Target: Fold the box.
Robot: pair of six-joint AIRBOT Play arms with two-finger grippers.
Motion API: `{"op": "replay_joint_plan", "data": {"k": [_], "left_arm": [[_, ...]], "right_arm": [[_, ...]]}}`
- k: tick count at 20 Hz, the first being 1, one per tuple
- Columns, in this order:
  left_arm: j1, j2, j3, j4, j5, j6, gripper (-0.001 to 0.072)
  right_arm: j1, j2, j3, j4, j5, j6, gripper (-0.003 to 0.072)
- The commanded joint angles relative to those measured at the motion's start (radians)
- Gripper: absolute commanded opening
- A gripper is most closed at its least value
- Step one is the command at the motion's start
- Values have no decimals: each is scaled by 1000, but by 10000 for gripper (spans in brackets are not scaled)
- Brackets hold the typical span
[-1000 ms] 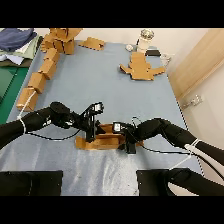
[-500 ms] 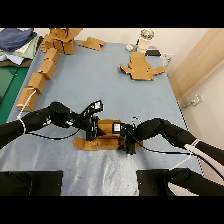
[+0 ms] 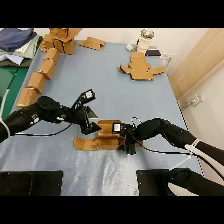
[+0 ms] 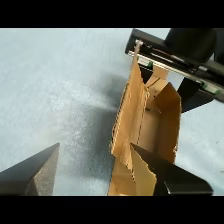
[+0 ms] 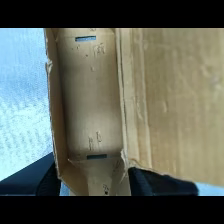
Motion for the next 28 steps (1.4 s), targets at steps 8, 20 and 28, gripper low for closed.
{"op": "replay_joint_plan", "data": {"k": [8, 20, 28], "left_arm": [[24, 133, 0, 281, -53, -400, 663], [24, 139, 0, 283, -113, -454, 662], [24, 139, 0, 391, -163, -666, 278]], "right_arm": [[-1, 0, 0, -8, 1, 0, 655], [0, -5, 0, -9, 12, 0, 497], [0, -23, 0, -3, 11, 0, 501]]}}
